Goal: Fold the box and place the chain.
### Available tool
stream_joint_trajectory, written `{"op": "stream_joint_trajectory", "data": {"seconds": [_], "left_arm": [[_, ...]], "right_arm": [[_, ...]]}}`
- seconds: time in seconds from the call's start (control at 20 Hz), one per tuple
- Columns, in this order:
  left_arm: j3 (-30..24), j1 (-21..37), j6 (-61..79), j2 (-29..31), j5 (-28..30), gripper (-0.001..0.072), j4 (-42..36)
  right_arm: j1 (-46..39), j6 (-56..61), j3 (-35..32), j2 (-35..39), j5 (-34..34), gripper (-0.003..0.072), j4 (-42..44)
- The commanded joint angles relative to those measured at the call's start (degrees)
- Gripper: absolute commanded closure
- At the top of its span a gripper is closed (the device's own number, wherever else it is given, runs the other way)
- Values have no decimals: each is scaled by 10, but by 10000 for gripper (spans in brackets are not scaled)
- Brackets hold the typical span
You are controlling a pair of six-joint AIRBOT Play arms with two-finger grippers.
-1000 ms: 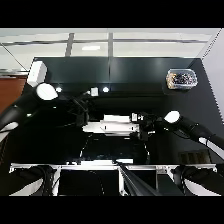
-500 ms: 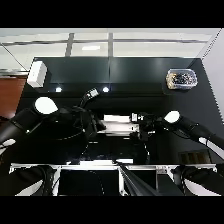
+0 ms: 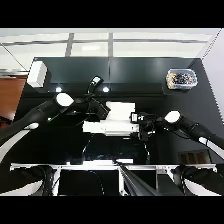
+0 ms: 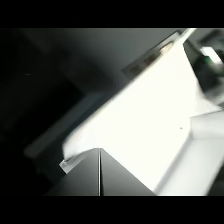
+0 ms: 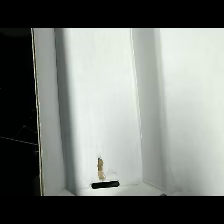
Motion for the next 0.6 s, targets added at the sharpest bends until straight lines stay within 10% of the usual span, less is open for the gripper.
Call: {"op": "stream_joint_trajectory", "data": {"seconds": [0.0,0.55], "left_arm": [[49,5,-63,-67,-77,687,108],[124,35,-144,-67,-158,687,170]], "right_arm": [[1,0,0,0,0,556,0],[1,0,0,0,0,554,0]]}}
